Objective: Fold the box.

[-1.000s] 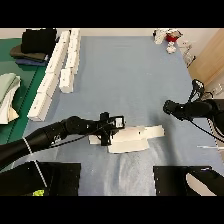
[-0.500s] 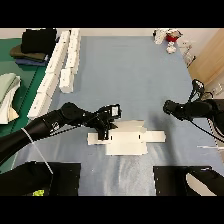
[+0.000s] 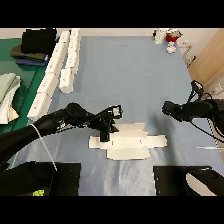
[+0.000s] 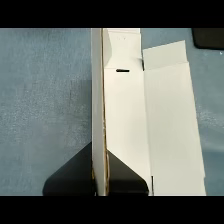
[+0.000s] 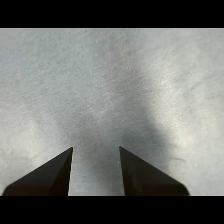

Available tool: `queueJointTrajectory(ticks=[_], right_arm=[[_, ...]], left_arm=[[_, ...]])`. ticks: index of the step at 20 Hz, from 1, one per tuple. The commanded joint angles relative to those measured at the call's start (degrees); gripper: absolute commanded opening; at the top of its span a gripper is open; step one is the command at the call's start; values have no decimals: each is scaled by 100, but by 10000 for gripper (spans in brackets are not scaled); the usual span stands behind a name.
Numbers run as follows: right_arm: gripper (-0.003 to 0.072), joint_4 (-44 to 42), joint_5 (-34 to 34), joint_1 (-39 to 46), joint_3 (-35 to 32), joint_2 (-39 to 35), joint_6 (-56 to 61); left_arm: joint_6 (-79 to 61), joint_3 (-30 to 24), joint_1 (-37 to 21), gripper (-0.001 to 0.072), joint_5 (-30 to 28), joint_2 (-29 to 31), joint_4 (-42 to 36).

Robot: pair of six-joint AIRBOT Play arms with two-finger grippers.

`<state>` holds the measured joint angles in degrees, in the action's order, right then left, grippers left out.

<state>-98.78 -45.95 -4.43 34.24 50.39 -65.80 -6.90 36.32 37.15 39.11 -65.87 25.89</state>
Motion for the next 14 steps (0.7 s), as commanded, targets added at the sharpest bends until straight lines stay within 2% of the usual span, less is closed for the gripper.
queueJointTrajectory(ticks=[1, 8, 10, 14], right_arm=[[462, -28, -188, 0, 7, 2, -2], [461, -50, -417, 0, 7, 2, -2], [418, -59, -442, 0, 7, 2, -2], [401, -369, -551, 0, 7, 0, -42]], left_arm=[[-13, -2, -2, 12, 98, -37, -17], [33, -35, 2, 12, 459, -98, -13], [55, -50, 2, 12, 503, -103, -11], [52, -50, 2, 12, 503, -103, -15]])
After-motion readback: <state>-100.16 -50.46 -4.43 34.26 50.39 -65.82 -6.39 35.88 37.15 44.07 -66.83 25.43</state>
